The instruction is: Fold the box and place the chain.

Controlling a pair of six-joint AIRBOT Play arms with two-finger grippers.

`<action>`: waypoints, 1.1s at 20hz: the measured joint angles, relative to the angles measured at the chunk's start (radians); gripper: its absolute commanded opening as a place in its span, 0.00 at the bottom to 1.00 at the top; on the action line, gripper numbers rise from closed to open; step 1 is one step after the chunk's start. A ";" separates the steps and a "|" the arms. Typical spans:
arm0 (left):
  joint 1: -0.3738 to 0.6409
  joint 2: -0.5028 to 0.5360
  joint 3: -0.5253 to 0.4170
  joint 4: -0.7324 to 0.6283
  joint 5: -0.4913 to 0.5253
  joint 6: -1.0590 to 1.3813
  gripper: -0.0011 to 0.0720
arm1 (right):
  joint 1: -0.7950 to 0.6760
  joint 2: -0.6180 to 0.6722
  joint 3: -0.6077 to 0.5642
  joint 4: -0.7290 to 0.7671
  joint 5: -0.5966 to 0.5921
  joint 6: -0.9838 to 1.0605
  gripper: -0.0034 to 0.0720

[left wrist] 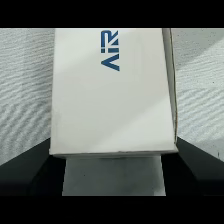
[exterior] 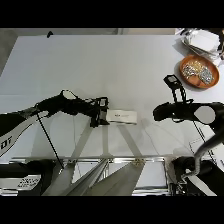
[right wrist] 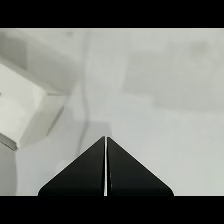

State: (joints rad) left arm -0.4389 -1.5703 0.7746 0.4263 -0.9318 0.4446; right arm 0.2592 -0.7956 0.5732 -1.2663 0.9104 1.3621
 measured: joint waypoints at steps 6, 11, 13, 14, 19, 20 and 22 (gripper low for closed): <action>0.000 0.000 0.000 -0.045 0.034 -0.002 0.39 | -0.037 0.000 0.000 -0.005 0.079 0.051 0.08; 0.000 0.004 0.000 -0.079 0.015 -0.002 0.02 | -0.042 0.000 0.000 -0.005 0.095 0.068 0.08; 0.004 0.022 0.000 -0.085 0.028 0.000 0.01 | -0.042 0.000 0.000 -0.006 0.097 0.071 0.08; 0.010 0.040 0.000 -0.088 0.041 0.000 0.01 | -0.042 0.000 0.000 -0.005 0.097 0.071 0.08; 0.102 0.185 0.000 -0.094 0.117 -0.096 0.01 | -0.042 0.000 0.000 -0.007 0.098 0.071 0.08; 0.139 0.224 0.000 -0.086 0.127 -0.142 0.01 | -0.042 0.000 0.000 -0.008 0.099 0.071 0.08; 0.227 0.295 0.000 -0.046 0.139 -0.238 0.01 | -0.042 0.000 0.000 -0.009 0.099 0.071 0.08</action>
State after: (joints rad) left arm -0.2119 -1.2751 0.7746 0.3805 -0.7929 0.2062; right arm 0.2169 -0.7952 0.5735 -1.2755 1.0092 1.4334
